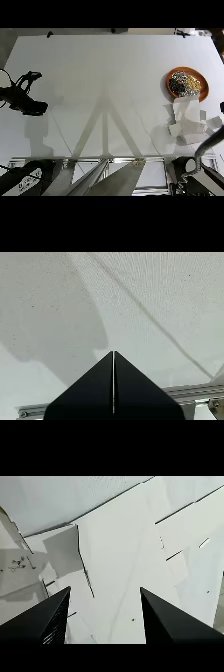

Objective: Fold the box and place the chain.

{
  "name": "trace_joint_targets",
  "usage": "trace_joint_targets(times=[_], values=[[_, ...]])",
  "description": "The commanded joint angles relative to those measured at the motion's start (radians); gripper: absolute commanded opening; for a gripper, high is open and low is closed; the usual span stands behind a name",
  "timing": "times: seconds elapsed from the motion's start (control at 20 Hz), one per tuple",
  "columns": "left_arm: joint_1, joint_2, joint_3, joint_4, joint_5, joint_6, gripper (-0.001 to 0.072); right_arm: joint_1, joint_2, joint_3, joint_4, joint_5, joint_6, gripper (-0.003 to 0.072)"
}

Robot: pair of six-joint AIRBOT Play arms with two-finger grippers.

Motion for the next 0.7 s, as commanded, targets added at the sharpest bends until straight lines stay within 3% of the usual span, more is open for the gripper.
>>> trace_joint_targets(times=[0.0, 0.4, 0.5, 0.6, 0.65], values=[[0.001, 0.001, 0.000, 0.000, 0.000, 0.000, 0.0013, -0.033, -0.094, 0.002, -0.024, -0.015, -0.090, 0.0478], [0.001, 0.001, 0.000, 0.000, 0.000, 0.000, 0.0013, -0.033, -0.250, -0.001, 0.040, 0.028, -0.147, 0.0471], [0.001, 0.001, 0.000, 0.000, 0.000, 0.000, 0.0013, -0.033, -0.283, -0.001, 0.016, 0.042, -0.145, 0.0431], [0.001, 0.001, 0.000, 0.000, 0.000, 0.000, 0.0013, -0.033, -0.317, -0.002, 0.012, 0.045, -0.129, 0.0271], [0.001, 0.001, 0.000, 0.000, 0.000, 0.000, 0.0013, -0.033, -0.330, -0.002, 0.006, 0.044, -0.112, 0.0127]])
